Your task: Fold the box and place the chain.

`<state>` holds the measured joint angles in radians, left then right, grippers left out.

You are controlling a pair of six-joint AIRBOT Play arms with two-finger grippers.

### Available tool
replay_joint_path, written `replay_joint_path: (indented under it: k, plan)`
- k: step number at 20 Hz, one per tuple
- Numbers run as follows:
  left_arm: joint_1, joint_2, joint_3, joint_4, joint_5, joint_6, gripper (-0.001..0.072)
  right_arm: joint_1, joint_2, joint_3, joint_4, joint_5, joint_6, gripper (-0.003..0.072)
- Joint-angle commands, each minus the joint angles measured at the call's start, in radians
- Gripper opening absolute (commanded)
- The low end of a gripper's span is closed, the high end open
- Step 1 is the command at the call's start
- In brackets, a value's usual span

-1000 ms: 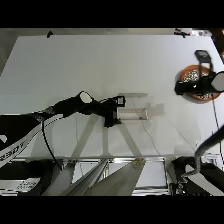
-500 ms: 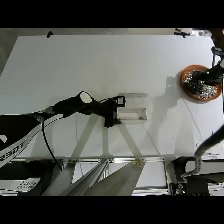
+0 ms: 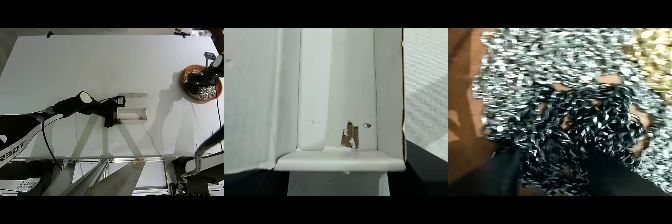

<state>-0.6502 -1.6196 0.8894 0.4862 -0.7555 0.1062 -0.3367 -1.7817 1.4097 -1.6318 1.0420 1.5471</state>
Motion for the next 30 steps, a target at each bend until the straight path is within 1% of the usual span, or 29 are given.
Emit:
replay_joint_path:
  k: [1, 3, 4, 9, 12, 16, 20, 26, 30]
  plan:
    - [0.000, 0.001, 0.000, 0.000, 0.000, 0.000, 0.0272, -0.001, -0.010, 0.001, -0.006, 0.058, 0.000, 0.0270]
    - [0.000, 0.001, 0.000, 0.000, 0.000, 0.000, 0.0272, -0.001, 0.004, 0.001, -0.002, 0.072, -0.001, 0.0088]
    - [0.000, 0.001, 0.000, 0.000, 0.000, 0.000, 0.0272, -0.001, 0.015, 0.001, -0.001, 0.073, -0.002, 0.0009]
    - [0.000, 0.001, 0.000, 0.000, 0.000, 0.000, 0.0272, -0.001, 0.100, 0.001, -0.002, 0.073, -0.007, 0.0008]
    - [0.000, 0.001, 0.000, 0.000, 0.000, 0.000, 0.0272, -0.001, 0.177, 0.001, -0.002, 0.073, -0.031, 0.0008]
    - [0.000, 0.001, 0.000, 0.000, 0.000, 0.000, 0.0272, -0.001, 0.312, 0.001, -0.001, 0.077, -0.053, 0.0007]
    - [0.000, 0.001, 0.000, 0.000, 0.000, 0.000, 0.0272, 0.002, 0.471, 0.001, 0.025, 0.116, -0.097, 0.0007]
    - [0.000, 0.001, 0.000, 0.000, 0.000, 0.000, 0.0272, 0.088, 0.704, 0.001, 0.026, 0.153, -0.116, 0.0007]
    - [0.000, 0.001, 0.000, 0.000, 0.000, 0.000, 0.0272, 0.169, 0.827, 0.001, 0.043, 0.168, -0.116, 0.0007]
